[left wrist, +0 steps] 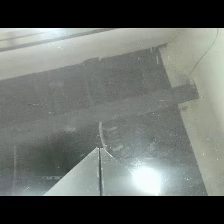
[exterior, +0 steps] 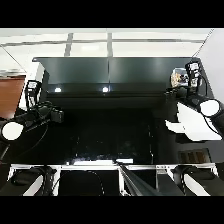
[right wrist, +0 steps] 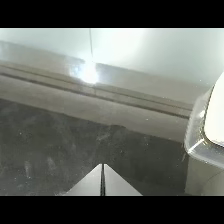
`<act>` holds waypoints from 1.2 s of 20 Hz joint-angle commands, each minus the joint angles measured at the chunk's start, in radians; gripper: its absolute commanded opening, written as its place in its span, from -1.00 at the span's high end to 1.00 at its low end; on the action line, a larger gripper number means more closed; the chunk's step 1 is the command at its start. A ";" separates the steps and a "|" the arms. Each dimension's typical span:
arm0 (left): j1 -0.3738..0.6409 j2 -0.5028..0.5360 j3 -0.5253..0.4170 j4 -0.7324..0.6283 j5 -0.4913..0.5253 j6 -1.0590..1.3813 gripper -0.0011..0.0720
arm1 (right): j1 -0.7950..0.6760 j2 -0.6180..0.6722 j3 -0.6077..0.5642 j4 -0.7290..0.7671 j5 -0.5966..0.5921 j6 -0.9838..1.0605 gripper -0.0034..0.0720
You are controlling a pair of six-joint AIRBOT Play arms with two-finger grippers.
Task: Fold the box and place the chain.
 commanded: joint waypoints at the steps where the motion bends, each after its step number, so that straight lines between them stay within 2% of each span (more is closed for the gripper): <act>1: 0.000 0.001 0.000 0.000 0.000 0.000 0.90 | 0.000 0.000 0.000 0.000 0.000 0.000 0.87; 17: 0.000 0.001 0.000 0.000 0.002 0.000 0.90 | 0.000 0.000 -0.001 0.000 0.000 0.000 0.87; 21: 0.000 0.001 0.000 0.000 0.060 0.000 0.90 | 0.000 0.000 0.000 0.001 0.000 0.000 0.87; 22: 0.000 0.001 0.000 0.000 0.061 0.000 0.90 | 0.001 0.000 -0.001 0.016 0.000 0.001 0.87; 24: 0.000 0.000 0.000 0.000 0.074 0.000 0.90 | 0.001 0.000 0.000 0.211 0.049 0.058 0.87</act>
